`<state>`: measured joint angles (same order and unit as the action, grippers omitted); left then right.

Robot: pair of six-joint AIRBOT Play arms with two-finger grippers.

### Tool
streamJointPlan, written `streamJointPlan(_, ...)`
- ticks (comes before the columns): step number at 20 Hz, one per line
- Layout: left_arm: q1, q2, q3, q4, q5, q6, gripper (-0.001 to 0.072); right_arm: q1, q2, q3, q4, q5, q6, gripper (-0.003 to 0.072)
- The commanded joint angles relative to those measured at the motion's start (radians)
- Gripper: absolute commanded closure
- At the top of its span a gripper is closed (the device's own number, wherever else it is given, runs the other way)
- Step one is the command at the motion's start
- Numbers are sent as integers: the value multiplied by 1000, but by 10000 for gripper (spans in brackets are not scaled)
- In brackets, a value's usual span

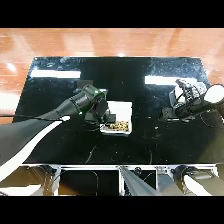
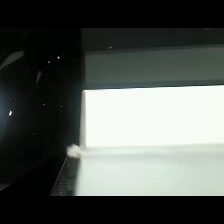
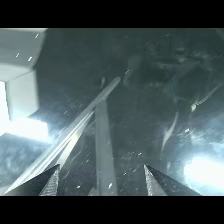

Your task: Fold the box and place the chain.

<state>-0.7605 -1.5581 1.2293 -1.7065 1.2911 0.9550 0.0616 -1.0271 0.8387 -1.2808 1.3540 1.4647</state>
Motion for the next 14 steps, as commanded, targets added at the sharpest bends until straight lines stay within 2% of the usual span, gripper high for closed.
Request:
streamJointPlan(1, 20, 29, 53, 2, 63, 48, 250, -3, 5, -5, 26, 33, -54, 73)
streamJointPlan(4, 67, 101, 59, 24, 135, 75, 250, -4, 5, -5, -35, -60, -81, 73)
streamJointPlan(6, 106, 167, 58, 37, 171, 118, 250, -3, 4, -5, -13, -129, -107, 69)
streamJointPlan(7, 122, 201, 58, 57, 196, 153, 250, -3, 3, -4, 18, -177, -119, -34)
streamJointPlan(9, 153, 274, 32, 135, 263, 182, 251, -3, -21, 16, 76, -236, -119, -33)
streamJointPlan(11, 169, 375, -56, 149, 255, 179, 251, 2, -105, 104, 116, -236, -166, -33)
streamJointPlan(14, 208, 557, -269, 158, 146, 176, 251, 69, -299, 324, 122, -212, -216, -33)
